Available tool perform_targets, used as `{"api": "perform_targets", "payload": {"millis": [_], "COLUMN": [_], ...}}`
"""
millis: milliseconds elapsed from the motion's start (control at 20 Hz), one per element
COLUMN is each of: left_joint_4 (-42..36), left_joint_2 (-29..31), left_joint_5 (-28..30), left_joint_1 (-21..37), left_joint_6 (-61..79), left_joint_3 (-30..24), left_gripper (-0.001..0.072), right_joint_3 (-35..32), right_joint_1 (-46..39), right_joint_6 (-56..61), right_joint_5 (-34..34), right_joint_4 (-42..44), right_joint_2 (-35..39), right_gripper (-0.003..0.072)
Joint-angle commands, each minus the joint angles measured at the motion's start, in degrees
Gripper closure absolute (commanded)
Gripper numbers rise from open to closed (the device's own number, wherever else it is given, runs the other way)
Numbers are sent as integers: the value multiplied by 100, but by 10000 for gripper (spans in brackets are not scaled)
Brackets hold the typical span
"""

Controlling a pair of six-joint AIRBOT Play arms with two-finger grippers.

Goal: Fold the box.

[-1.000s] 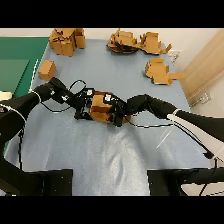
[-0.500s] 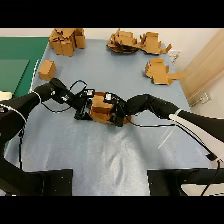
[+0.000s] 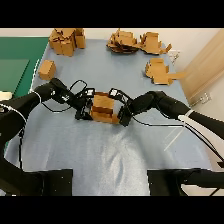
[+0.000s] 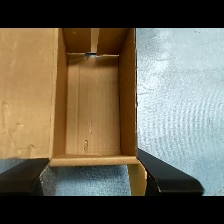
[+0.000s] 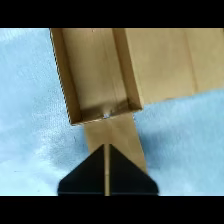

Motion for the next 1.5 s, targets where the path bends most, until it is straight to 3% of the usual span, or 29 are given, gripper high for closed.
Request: {"api": "perform_targets", "payload": {"millis": [0,250,400,550,850,1150,1450], "left_joint_4": [20,22,20,17,15,15,13], "left_joint_2": [2,4,4,4,4,4,4], "left_joint_5": [-9,2,0,2,7,4,2], "left_joint_1": [4,4,4,4,7,4,4], "left_joint_6": [11,-103,-118,-118,-114,-116,-116], "left_joint_3": [4,4,4,4,4,4,4], "left_gripper": [310,310,309,310,309,310,310], "right_joint_3": [2,-308,-713,-986,-973,-647,-428], "right_joint_1": [-203,-1357,-2389,-2909,-2514,-1681,-1384], "right_joint_6": [1370,4430,5333,5307,4369,4280,4100], "right_joint_5": [-101,188,-1008,-1788,-1126,-730,-695], "right_joint_4": [116,387,428,957,2680,2931,3086], "right_joint_2": [400,1606,1832,1252,-240,-619,-905], "right_gripper": [680,684,684,684,683,683,683]}}
